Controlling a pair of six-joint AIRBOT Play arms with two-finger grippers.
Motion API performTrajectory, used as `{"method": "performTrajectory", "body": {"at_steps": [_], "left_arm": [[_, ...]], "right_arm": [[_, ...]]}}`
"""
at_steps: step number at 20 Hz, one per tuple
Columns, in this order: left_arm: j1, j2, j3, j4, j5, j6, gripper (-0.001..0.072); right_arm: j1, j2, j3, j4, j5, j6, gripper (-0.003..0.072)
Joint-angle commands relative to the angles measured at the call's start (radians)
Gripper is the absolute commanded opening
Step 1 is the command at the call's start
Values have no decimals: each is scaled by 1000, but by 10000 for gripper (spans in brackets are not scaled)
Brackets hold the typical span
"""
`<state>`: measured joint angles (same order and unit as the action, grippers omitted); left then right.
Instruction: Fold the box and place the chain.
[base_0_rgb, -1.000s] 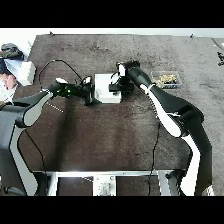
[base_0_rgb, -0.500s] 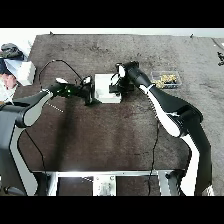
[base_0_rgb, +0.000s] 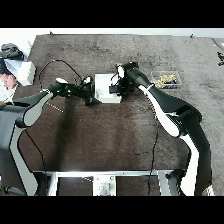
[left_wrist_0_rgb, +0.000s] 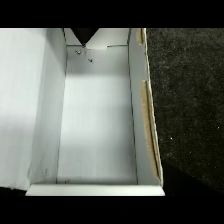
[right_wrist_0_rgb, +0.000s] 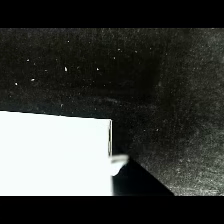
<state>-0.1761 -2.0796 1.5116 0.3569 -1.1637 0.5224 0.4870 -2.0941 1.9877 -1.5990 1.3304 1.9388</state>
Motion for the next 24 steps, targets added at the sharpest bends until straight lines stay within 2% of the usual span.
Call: {"method": "performTrajectory", "body": {"at_steps": [1,4,5,12,13,14,18,20,24], "left_arm": [[0,1,1,2,0,2,416],[0,1,1,2,0,2,416],[0,1,1,2,0,2,416],[0,1,1,2,0,2,416],[0,1,1,2,0,2,416],[0,1,1,2,0,2,416],[0,1,1,2,0,2,416],[0,1,1,2,0,2,416],[0,1,1,2,0,2,416]], "right_arm": [[8,0,0,-30,-3,4,14],[11,0,0,-28,-6,15,48],[12,1,0,-24,-4,16,192],[18,17,0,-14,-5,14,206],[18,18,0,-12,-4,14,288],[19,18,0,-13,0,10,297],[19,16,0,-34,29,11,294],[19,13,0,-40,27,11,161],[19,5,0,-58,29,14,161]]}}
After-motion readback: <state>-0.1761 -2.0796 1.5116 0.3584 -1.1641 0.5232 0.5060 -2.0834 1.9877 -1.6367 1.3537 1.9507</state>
